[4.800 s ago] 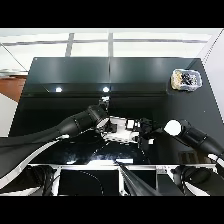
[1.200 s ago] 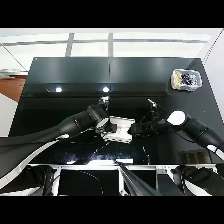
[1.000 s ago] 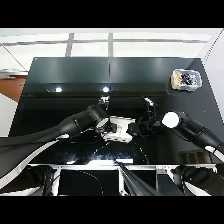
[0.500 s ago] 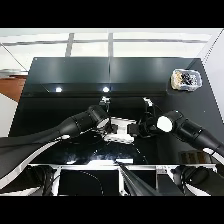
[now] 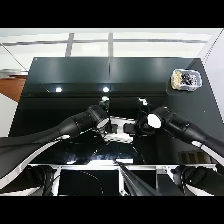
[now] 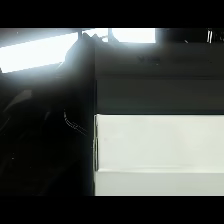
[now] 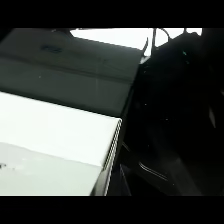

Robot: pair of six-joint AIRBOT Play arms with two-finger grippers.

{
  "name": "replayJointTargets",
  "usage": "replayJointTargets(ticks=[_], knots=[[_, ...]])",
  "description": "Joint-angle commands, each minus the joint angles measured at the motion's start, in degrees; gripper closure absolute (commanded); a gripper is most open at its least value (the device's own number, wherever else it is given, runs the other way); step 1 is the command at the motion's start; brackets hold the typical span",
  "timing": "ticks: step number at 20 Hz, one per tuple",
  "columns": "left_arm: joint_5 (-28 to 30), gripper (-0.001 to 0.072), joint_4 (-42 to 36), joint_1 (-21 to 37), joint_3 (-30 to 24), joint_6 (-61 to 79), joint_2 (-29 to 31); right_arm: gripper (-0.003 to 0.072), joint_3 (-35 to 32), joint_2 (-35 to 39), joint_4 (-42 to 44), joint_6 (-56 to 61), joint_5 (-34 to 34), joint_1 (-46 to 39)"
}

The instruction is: Fold the box and place the chain.

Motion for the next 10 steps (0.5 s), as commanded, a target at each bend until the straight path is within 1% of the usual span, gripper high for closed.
replayJointTargets(ticks=[1,2,5,10], knots=[[0.15,0.0681,0.02,0.04,0.02,0.07,0.0,0.0491,2.21,-2.45,-1.75,3.39,2.16,1.03],[0.15,0.0681,0.02,0.07,0.02,0.07,0.0,0.0502,2.45,-2.84,-2.89,5.09,2.08,2.01],[0.2,0.0681,0.02,0.07,0.02,0.07,0.0,0.0502,2.75,-4.17,-5.2,9.9,1.81,4.42],[0.17,0.0681,0.02,0.04,0.02,0.07,0.0,0.0502,2.75,-5.79,-5.09,10.97,1.31,5.05]])
